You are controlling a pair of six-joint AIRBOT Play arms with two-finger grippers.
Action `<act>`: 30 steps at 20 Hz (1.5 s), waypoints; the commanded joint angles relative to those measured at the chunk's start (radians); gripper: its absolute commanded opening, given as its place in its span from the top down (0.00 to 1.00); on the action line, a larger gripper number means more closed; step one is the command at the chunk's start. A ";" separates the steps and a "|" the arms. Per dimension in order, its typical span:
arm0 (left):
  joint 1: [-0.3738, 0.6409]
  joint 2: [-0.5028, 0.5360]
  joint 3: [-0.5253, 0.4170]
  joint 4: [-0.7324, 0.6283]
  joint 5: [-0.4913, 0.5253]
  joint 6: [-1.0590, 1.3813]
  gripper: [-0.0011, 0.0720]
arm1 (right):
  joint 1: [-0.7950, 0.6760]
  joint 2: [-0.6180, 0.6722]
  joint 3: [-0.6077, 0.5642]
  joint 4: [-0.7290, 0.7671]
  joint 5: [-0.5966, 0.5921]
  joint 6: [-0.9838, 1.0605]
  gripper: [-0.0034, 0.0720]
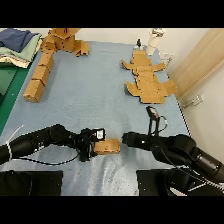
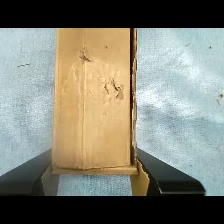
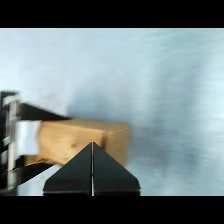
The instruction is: Fold the box.
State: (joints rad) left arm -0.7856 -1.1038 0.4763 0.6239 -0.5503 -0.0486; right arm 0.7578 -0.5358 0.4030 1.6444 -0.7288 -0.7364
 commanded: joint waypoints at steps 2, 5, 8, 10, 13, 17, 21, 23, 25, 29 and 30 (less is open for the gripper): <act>0.000 0.000 0.000 0.000 0.000 0.000 0.36 | -0.074 0.018 0.056 -0.148 -0.170 0.063 0.95; 0.000 0.000 0.000 0.000 0.000 0.000 0.36 | -0.073 0.018 0.056 -0.143 -0.171 0.063 0.95; 0.000 0.000 0.000 0.000 0.001 0.000 0.36 | -0.073 0.018 0.056 -0.145 -0.171 0.064 0.95; 0.000 0.000 0.000 -0.020 0.001 -0.011 0.36 | -0.073 0.017 0.056 -0.145 -0.171 0.067 0.95; 0.003 0.015 0.028 -0.045 0.001 -0.128 0.36 | -0.074 0.017 0.056 -0.150 -0.171 0.068 0.95; 0.095 0.060 0.121 0.029 0.007 -0.446 0.36 | -0.074 0.018 0.056 -0.168 -0.170 0.068 0.95; 0.296 0.045 0.189 0.184 0.090 -0.653 0.36 | -0.074 0.017 0.056 -0.203 -0.170 0.067 0.95; 0.415 -0.002 0.235 0.200 0.129 -0.689 0.36 | -0.074 0.017 0.056 -0.219 -0.170 0.067 0.95; 0.521 -0.098 0.317 0.200 0.119 -0.734 0.36 | -0.074 0.017 0.056 -0.249 -0.169 0.067 0.95; 0.674 -0.322 0.523 0.232 0.086 -0.851 0.36 | -0.074 0.017 0.056 -0.285 -0.170 0.067 0.95; 0.698 -0.365 0.570 0.248 0.087 -0.885 0.36 | -0.074 0.017 0.056 -0.291 -0.170 0.067 0.95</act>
State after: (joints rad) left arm -0.1848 -1.3441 0.9222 0.8330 -0.4599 -0.8265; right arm 0.6846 -0.5194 0.4583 1.3834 -0.8986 -0.6693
